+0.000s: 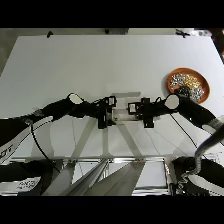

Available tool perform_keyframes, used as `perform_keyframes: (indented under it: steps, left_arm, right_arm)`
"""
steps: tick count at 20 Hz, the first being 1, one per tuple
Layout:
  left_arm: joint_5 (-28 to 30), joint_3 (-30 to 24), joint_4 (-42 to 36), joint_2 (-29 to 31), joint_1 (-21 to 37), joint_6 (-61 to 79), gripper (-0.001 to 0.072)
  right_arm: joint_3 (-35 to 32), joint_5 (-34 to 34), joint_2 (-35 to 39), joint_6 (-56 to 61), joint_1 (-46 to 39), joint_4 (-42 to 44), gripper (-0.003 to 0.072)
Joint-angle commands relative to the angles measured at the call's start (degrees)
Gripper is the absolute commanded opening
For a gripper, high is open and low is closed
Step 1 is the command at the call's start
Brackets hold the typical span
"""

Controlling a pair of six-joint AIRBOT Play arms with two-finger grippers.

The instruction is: Fold the box and place the chain.

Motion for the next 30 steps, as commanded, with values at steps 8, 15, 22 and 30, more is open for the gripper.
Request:
perform_keyframes:
  steps: [8, 15, 22, 30]
  left_arm:
    - [-0.09, 0.0, 0.11, 0.0, 0.0, 0.11, 0.0366]
    - [-0.13, 0.0, 0.11, 0.0, 0.0, 0.11, 0.0366]
    - [-0.11, 0.0, 0.11, 0.0, 0.0, 0.11, 0.0366]
    - [-0.11, 0.0, 0.11, 0.0, 0.0, 0.11, 0.0366]
  right_arm:
    - [-0.02, -1.03, -0.02, -0.02, 0.11, -0.17, 0.0297]
    - [-0.02, -0.74, 6.05, 0.44, 0.04, -1.57, 0.0249]
    - [-0.02, 3.26, 13.97, 7.13, -0.5, -4.55, 0.0218]
    - [-0.02, 8.41, 17.11, 50.14, -24.44, -4.85, 0.0009]
